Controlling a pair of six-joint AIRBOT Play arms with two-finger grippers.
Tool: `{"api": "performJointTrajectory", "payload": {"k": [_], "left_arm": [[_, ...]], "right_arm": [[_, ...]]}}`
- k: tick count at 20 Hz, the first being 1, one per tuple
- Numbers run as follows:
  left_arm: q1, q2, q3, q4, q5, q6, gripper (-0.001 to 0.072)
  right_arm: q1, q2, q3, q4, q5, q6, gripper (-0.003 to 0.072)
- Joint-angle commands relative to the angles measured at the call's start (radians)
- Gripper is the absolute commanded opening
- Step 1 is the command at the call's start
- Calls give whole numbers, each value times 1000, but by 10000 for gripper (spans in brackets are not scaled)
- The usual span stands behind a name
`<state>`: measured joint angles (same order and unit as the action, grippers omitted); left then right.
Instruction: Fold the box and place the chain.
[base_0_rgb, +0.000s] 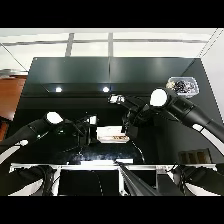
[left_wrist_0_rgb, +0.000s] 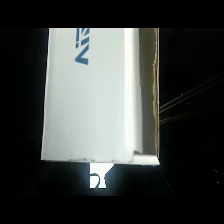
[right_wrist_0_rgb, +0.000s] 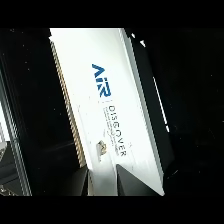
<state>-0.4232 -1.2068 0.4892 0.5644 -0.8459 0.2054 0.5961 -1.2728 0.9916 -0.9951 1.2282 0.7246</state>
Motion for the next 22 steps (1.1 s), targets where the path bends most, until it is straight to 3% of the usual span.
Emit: {"api": "performJointTrajectory", "payload": {"k": [1,17,22], "left_arm": [[0,-1,0,0,0,0,493],[0,-1,0,0,0,0,493],[0,-1,0,0,0,0,493]], "right_arm": [[0,0,-1,-8,-1,5,189],[11,0,-13,-12,7,14,190],[45,0,-13,-83,2,50,190]]}}
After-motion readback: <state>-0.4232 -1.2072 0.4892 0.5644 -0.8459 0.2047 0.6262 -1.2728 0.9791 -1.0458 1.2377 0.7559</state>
